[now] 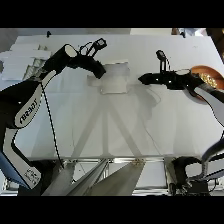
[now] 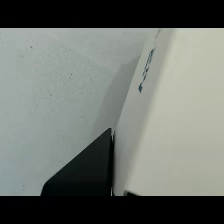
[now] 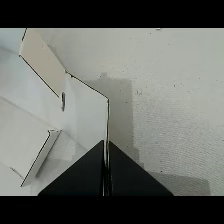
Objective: Fold the box and place the chain.
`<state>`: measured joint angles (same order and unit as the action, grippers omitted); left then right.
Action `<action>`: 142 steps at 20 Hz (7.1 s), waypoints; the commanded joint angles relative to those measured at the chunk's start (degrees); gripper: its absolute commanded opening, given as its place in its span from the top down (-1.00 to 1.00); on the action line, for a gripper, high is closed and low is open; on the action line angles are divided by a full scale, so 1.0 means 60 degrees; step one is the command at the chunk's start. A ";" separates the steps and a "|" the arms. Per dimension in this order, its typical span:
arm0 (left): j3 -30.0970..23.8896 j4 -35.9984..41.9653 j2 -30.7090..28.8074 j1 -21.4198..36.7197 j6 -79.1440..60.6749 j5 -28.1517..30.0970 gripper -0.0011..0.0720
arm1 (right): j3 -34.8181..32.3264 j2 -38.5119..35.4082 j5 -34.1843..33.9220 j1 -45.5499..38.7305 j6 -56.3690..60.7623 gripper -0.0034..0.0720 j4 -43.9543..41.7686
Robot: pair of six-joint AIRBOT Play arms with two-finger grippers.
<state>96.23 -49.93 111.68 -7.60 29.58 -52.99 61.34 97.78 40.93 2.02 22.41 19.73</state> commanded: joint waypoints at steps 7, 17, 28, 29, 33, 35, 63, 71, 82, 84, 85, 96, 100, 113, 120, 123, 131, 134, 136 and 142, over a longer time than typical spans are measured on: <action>0.0004 0.0036 -0.0004 0.0000 -0.0004 0.0011 0.95 | -0.0004 -0.0022 0.0131 0.0007 0.0036 0.23 -0.0044; 0.0004 0.0251 -0.0867 0.0022 -0.2186 -0.2685 0.97 | 0.0029 -0.1563 0.1902 -0.1082 0.0554 -0.15 -0.0073; -0.0142 0.1031 -0.0710 -0.0015 -0.2364 -0.4222 0.98 | 0.0029 -0.2404 0.3089 -0.2233 0.0554 -0.14 0.0401; -0.0237 0.1013 -0.0619 -0.0047 -0.2368 -0.3869 0.98 | 0.0029 -0.2404 0.3085 -0.2233 0.0554 -0.14 0.0535; -0.0372 0.1064 -0.0164 -0.0248 -0.2626 -0.2889 0.98 | 0.0029 -0.2404 0.3045 -0.2233 0.0550 -0.14 0.0678; -0.0372 0.1096 0.0062 -0.0375 -0.3067 -0.2586 0.98 | 0.0029 -0.2404 0.3027 -0.2233 0.0550 -0.14 0.0678; -0.0372 0.1100 0.0597 -0.0616 -0.3428 -0.2452 0.93 | 0.0033 -0.2404 0.3978 -0.2244 0.0222 -0.93 0.0736; -0.0372 0.1100 0.0597 -0.0616 -0.3428 -0.2452 0.93 | 0.0069 -0.2408 0.4608 -0.2237 0.0262 -0.92 0.1348; -0.0368 0.1100 0.0597 -0.0616 -0.3428 -0.2452 0.93 | 0.1045 -0.4386 0.5537 -0.2233 -0.3075 -0.92 0.2000; -0.0372 0.1100 0.0597 -0.0616 -0.3428 -0.2452 0.93 | 0.1045 -0.5111 0.5606 -0.2124 -0.3067 -0.92 0.2226; -0.0368 0.1104 0.0597 -0.0616 -0.3428 -0.2452 0.93 | 0.1045 -0.5457 0.5606 -0.1916 -0.3067 -0.92 0.2466; -0.0368 0.1100 0.0597 -0.0616 -0.3428 -0.2452 0.93 | 0.0943 -0.7322 0.4987 0.1931 -0.1475 -0.92 0.5985; -0.0372 0.1100 0.0597 -0.0616 -0.3428 -0.2452 0.93 | 0.0335 -0.7322 0.3945 0.2171 0.0506 -0.92 0.6849; -0.0372 0.1100 0.0597 -0.0616 -0.3428 -0.2452 0.93 | -0.1523 -0.7257 0.2382 0.2171 0.5610 -0.92 0.7705; -0.0368 0.1100 0.0597 -0.0616 -0.3428 -0.2452 0.93 | -0.2401 -0.7257 -0.1461 0.3275 0.6579 -0.92 1.0459; -0.0368 0.1100 0.0594 -0.0616 -0.3428 -0.2452 0.93 | -0.3395 -0.7257 -0.1563 0.3271 0.5013 -0.92 1.0138; -0.0372 0.1100 0.0597 -0.0616 -0.3428 -0.2455 0.93 | -0.4652 -0.6961 -0.2718 0.3275 0.2605 -0.92 0.6390; -0.0372 0.1100 0.0597 -0.0616 -0.3428 -0.2452 0.93 | -0.4652 -0.6659 -0.2277 0.3275 0.0987 -0.92 0.5905; -0.0372 0.1100 0.0597 -0.0616 -0.3428 -0.2452 0.93 | -0.4725 -0.6604 -0.2248 0.3271 -0.0047 -0.92 0.5890; -0.0368 0.1100 0.0597 -0.0616 -0.3428 -0.2452 0.93 | -0.5858 -0.6543 -0.3107 0.3271 -0.1818 -0.92 0.5056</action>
<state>94.04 -43.33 115.22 -11.27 9.04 -67.72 28.93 58.35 24.23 21.61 16.49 52.82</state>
